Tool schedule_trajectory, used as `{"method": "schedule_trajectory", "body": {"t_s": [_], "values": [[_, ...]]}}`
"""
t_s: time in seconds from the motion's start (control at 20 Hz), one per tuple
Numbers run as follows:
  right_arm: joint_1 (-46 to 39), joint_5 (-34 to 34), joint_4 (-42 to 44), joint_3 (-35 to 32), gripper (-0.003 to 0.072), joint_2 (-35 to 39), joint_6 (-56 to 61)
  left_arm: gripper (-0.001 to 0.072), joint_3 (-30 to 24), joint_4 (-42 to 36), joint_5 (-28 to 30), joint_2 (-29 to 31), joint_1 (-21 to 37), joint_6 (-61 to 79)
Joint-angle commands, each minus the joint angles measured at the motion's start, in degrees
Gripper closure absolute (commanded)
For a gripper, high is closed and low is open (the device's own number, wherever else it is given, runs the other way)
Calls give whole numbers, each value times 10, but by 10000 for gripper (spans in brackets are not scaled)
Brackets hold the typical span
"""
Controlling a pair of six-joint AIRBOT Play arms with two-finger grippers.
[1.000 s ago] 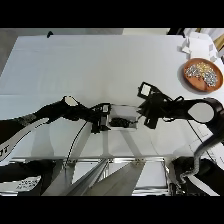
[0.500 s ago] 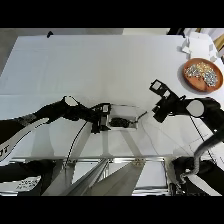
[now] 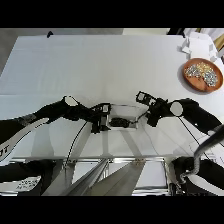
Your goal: Fold the box and place the chain.
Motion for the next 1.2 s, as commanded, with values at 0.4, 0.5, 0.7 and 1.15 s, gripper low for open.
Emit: {"method": "schedule_trajectory", "body": {"t_s": [0.4, 0.5, 0.7, 1.15], "values": [[3, -34, 5, 0, 499, -30, -4, 502, 0, 0, 0, 0, 0, 0], [3, -32, 5, -1, 548, -30, -4, 502, 0, 0, 0, 0, 0, 0], [3, -10, 5, -1, 666, -30, -4, 502, 0, 0, 0, 0, 0, 0], [3, 88, 5, -1, 667, 114, 95, 502, 0, 0, 0, 0, 0, 0]]}}
